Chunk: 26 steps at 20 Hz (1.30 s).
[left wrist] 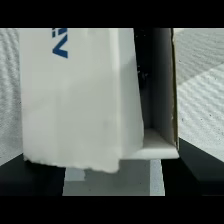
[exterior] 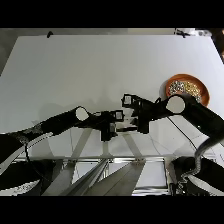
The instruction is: Fold the box and place the chain.
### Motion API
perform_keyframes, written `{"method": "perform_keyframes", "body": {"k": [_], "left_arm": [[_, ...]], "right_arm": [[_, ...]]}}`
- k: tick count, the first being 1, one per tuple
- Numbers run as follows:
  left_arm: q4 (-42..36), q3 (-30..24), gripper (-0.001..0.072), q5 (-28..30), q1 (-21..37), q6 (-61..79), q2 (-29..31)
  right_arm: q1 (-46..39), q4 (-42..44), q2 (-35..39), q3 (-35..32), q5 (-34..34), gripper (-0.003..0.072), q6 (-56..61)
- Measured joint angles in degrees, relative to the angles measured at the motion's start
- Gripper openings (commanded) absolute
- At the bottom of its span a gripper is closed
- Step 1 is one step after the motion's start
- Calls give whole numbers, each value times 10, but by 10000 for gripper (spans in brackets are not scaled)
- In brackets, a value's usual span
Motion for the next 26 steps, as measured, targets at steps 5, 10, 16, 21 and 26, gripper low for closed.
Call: {"method": "perform_keyframes", "body": {"k": [5,10,16,21,26], "left_arm": [[1,0,333,0,0,1,0],[2,0,333,0,0,3,0],[2,0,333,-1,0,3,0],[1,0,333,-4,0,1,0],[1,0,333,-3,0,1,0]], "right_arm": [[0,0,2,-2,5,270,0],[6,3,2,-25,8,270,0],[24,1,5,-38,12,406,-1],[27,-3,36,-40,-3,478,0],[23,31,80,-41,-23,11,0]]}}
